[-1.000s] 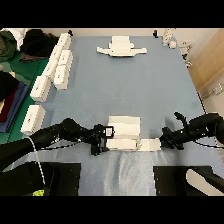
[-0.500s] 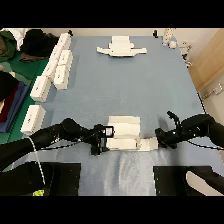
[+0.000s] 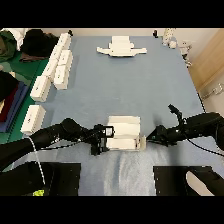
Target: Fold the box.
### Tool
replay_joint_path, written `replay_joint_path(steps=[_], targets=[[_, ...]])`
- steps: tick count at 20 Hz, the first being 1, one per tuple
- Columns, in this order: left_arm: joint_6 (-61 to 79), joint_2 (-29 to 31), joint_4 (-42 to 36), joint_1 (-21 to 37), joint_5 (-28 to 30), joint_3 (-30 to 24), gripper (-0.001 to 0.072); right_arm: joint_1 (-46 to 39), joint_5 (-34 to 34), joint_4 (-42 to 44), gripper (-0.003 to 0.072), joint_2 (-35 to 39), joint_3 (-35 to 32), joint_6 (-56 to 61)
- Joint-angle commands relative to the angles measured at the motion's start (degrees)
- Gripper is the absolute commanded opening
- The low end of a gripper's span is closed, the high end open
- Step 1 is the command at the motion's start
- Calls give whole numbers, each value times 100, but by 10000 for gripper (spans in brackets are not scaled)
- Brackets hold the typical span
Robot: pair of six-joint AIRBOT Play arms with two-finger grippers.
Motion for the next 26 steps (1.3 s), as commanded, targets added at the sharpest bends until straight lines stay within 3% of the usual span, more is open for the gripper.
replay_joint_path(steps=[1, 6, 13, 20, 26], targets=[[2, -2, 2, 4, 2, 2, 385, 140, -98, 153, 307, 168, 85, 15], [2, -2, 2, 4, 2, 2, 385, 1421, 844, 50, 307, 155, 98, 479], [2, -2, 2, 4, 2, 2, 385, 2682, 1436, -1462, 306, -306, 798, 2208], [2, -2, 2, 4, 2, 2, 385, 4153, 1449, -3222, 304, -826, 1624, 4684], [2, -2, 2, 4, 2, 2, 385, 5233, 730, -4404, 303, -1744, 2415, 6507]])
